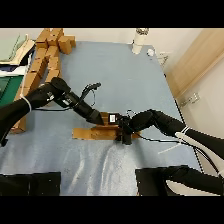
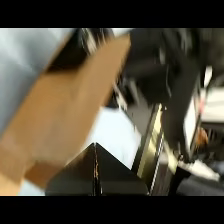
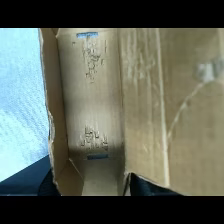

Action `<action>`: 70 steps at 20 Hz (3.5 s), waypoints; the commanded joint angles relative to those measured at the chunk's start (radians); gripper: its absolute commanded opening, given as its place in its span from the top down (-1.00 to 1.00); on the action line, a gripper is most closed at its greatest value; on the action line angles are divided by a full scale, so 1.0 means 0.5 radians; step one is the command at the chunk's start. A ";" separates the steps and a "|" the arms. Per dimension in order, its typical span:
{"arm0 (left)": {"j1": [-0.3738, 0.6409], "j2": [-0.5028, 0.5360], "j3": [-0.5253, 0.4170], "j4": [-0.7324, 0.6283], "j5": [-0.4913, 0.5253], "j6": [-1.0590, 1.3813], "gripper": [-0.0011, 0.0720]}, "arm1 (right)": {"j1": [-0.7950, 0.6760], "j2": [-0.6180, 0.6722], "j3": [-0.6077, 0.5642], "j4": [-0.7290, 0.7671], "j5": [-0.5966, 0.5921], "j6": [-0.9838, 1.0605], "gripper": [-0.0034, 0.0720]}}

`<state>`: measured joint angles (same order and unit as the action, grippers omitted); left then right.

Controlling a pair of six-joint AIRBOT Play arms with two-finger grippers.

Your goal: Fold the box.

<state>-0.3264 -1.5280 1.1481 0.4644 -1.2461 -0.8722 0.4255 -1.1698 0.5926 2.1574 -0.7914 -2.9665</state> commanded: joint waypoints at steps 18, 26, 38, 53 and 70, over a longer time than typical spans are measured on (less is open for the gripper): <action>-0.037 -0.374 0.159 0.239 0.308 -0.272 0.95 | 0.001 -0.002 0.000 0.000 -0.005 0.001 -0.40; 0.199 0.276 -0.192 0.380 0.323 0.296 0.96 | 0.001 -0.002 0.000 0.000 -0.005 0.001 -0.40; 0.192 0.814 -0.826 0.435 0.624 1.897 -0.69 | 0.001 -0.002 0.000 -0.001 -0.005 0.001 -0.40; -0.047 0.512 -0.993 0.100 1.077 2.164 -0.86 | 0.001 -0.002 0.000 0.000 -0.005 0.001 -0.40; -0.159 0.411 -0.990 -0.260 1.125 2.505 0.20 | 0.001 -0.002 0.000 0.000 -0.005 0.001 -0.40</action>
<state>-0.3965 -1.3159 0.6510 0.3817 -0.7033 0.3264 0.4259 -1.1698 0.5926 2.1563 -0.7948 -2.9669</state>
